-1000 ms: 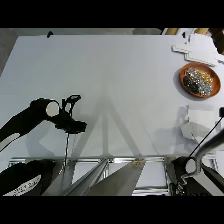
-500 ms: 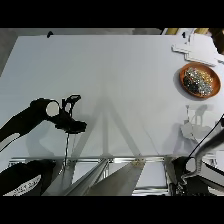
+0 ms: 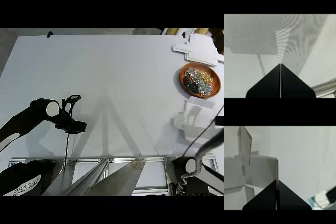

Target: Fold the box and place the chain.

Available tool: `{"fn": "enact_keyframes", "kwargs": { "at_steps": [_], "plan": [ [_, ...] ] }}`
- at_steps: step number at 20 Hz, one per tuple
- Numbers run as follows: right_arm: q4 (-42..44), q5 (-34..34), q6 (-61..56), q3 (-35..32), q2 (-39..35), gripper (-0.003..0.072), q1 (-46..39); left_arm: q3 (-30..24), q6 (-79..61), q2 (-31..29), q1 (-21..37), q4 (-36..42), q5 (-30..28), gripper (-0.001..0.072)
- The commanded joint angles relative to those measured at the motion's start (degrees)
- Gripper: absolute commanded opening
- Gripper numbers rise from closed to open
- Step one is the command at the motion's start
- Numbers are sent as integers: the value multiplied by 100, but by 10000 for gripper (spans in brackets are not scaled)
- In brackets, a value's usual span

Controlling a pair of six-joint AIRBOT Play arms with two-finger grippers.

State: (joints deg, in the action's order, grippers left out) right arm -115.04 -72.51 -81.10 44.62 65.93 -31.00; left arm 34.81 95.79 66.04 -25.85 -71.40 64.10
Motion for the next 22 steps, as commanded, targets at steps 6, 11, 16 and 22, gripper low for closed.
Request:
{"fn": "enact_keyframes", "kwargs": {
  "at_steps": [6,11,16,22],
  "plan": [
    [3191,175,-13,-946,-3038,19,1961,-4,0,0,4,2,-2,9],
    [3748,293,-319,-1377,-4546,19,2920,-4,0,0,4,2,-2,9],
    [3845,264,-374,-1716,-4673,20,3257,-4,0,0,4,0,-2,9],
    [4048,442,-90,-2000,-4588,20,3368,-4,0,-2,4,2,2,9]
  ]
}}
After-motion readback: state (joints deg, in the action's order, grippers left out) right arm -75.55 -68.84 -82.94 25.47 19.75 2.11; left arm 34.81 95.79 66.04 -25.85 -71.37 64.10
